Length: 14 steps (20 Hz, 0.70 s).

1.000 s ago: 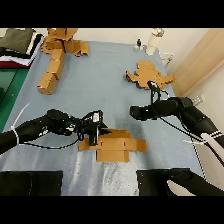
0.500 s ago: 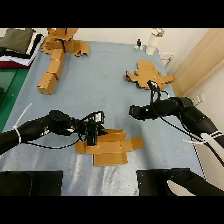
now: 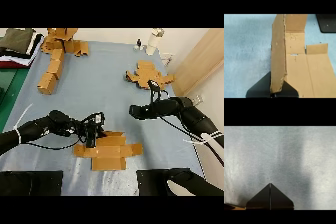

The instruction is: Fold the box.

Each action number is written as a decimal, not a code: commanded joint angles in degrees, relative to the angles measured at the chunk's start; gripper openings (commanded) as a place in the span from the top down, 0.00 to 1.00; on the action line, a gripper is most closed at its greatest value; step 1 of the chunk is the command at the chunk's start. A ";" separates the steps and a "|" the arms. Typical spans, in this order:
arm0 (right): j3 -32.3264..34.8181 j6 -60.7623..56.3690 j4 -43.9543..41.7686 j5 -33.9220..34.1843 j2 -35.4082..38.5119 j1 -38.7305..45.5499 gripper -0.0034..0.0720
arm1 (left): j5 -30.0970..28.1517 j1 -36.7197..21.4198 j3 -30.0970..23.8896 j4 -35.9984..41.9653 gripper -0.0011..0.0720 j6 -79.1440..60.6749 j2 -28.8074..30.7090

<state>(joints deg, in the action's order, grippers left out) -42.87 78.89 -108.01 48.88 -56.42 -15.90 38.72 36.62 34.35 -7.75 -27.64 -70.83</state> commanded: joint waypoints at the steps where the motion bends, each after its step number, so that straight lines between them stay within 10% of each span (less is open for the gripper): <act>1: 0.00 0.02 -0.39 -0.48 0.00 -0.31 0.95 | -1.86 0.13 0.00 8.09 0.97 -7.17 1.16; 14: 0.00 0.02 -0.42 -2.08 0.00 -0.28 0.95 | -4.92 0.26 -3.76 16.13 0.97 -19.26 1.70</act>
<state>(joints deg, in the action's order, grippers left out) -42.87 78.91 -108.40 47.40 -56.42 -16.14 34.09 36.80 31.42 7.97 -46.74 -69.17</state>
